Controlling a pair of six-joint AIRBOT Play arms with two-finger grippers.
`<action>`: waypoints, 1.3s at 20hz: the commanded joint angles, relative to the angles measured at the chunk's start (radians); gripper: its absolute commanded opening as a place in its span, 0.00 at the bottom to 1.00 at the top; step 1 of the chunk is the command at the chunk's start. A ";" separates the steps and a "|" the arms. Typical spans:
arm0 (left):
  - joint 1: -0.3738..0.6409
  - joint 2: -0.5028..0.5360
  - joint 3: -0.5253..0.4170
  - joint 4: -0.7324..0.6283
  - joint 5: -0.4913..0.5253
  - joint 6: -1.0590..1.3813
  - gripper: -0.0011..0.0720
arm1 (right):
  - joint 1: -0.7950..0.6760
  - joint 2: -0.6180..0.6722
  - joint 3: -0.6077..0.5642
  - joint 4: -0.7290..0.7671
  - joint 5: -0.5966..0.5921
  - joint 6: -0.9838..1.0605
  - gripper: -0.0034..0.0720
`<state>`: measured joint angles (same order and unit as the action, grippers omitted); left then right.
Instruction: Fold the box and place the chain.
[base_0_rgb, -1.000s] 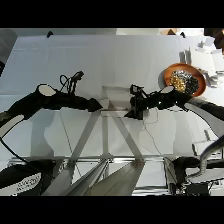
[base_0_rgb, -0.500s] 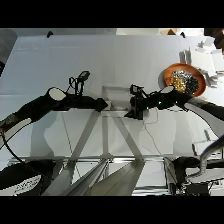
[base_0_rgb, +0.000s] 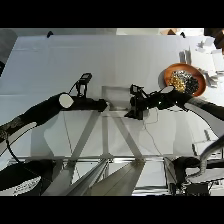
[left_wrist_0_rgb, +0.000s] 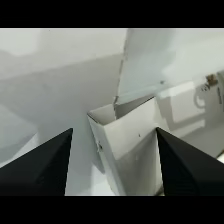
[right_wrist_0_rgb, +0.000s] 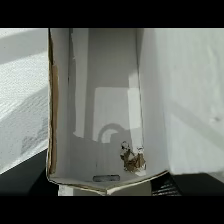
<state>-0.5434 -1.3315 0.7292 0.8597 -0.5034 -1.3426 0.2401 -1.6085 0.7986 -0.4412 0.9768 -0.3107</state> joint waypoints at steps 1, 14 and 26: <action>-0.051 -0.001 0.000 0.056 0.047 -0.085 0.75 | 0.001 0.000 0.000 0.000 0.000 0.000 0.65; -0.151 -0.034 0.142 0.542 -0.193 -0.707 0.65 | 0.001 0.000 0.000 0.000 0.000 0.000 0.65; -0.285 -0.156 0.252 0.854 -0.325 -1.114 0.36 | 0.001 0.000 0.000 0.000 0.000 0.000 0.65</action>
<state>-0.8059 -1.4776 0.9741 1.6085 -0.8074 -2.3238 0.2401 -1.6085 0.7990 -0.4423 0.9775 -0.3122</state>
